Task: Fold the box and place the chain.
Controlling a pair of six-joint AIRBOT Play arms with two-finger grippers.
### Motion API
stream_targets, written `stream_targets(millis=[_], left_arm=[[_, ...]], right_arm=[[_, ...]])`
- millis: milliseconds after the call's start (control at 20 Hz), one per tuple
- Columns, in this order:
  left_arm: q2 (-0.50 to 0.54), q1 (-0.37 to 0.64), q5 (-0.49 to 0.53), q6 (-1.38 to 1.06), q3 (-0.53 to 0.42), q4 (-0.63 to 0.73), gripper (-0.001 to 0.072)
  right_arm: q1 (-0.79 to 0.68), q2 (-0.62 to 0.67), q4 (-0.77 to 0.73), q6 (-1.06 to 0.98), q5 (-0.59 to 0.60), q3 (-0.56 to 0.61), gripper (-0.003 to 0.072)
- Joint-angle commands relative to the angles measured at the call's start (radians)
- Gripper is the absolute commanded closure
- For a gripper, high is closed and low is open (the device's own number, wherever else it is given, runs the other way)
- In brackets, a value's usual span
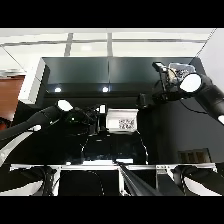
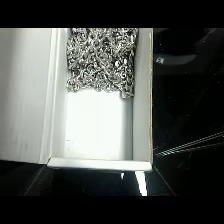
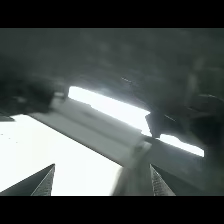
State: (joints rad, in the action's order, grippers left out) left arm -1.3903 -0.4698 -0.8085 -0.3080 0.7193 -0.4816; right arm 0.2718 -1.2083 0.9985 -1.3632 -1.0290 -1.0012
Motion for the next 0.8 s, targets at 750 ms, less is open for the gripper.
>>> stream_targets(millis=[750], left_arm=[[0.000,0.000,0.000,0.006,0.001,0.000,0.0381]], right_arm=[[0.137,-0.034,-0.176,1.081,-0.048,0.119,-0.0034]])
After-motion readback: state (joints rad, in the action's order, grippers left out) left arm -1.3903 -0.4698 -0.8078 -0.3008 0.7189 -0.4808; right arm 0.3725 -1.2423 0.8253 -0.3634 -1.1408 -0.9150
